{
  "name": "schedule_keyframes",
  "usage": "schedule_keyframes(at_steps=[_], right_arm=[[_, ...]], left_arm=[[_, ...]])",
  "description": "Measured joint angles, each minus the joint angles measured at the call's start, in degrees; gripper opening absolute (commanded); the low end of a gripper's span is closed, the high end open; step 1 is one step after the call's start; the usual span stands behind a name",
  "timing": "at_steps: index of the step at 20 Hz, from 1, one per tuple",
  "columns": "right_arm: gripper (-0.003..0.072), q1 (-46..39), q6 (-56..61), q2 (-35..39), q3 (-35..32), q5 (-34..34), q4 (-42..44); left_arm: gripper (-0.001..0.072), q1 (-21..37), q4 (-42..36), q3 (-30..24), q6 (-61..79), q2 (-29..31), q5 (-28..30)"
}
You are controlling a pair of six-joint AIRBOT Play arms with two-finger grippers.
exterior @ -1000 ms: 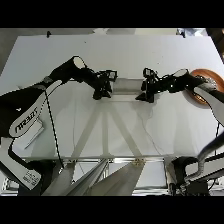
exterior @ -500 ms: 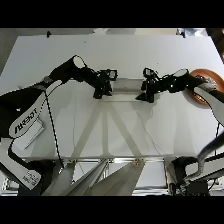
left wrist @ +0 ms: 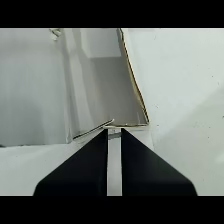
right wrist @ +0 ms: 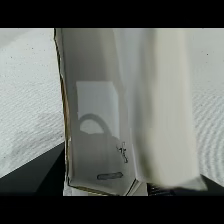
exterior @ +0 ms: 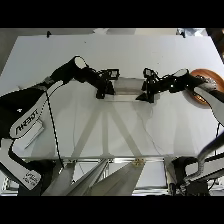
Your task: Fold the box and place the chain.
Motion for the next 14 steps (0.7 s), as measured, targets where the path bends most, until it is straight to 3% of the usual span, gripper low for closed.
schedule_keyframes(at_steps=[2,10,11,12,13,14], right_arm=[[0.0408,0.0,0.0,0.0,0.0,0.1,0.1],[0.0408,0.0,0.1,0.0,0.0,0.0,0.0],[0.0408,0.0,0.2,0.0,0.0,-0.1,0.0],[0.0408,0.0,0.2,0.0,0.0,-0.1,0.0],[0.0408,0.0,0.2,0.0,0.0,-0.1,0.1],[0.0408,0.0,0.2,0.0,0.0,-0.3,0.2]], left_arm=[[0.0332,-0.3,-1.3,0.0,-0.1,0.0,0.0],[0.0356,-0.6,-2.1,0.0,-3.3,-0.2,-0.6],[0.0296,-0.6,-2.1,0.0,-3.9,-0.3,-0.6],[0.0148,-0.6,-2.1,-0.1,-4.4,-0.3,-0.6],[0.0046,-0.6,-2.1,-0.2,-4.7,-0.4,-0.8],[0.0017,-0.6,-2.1,-0.3,-5.0,-0.4,-1.0]])
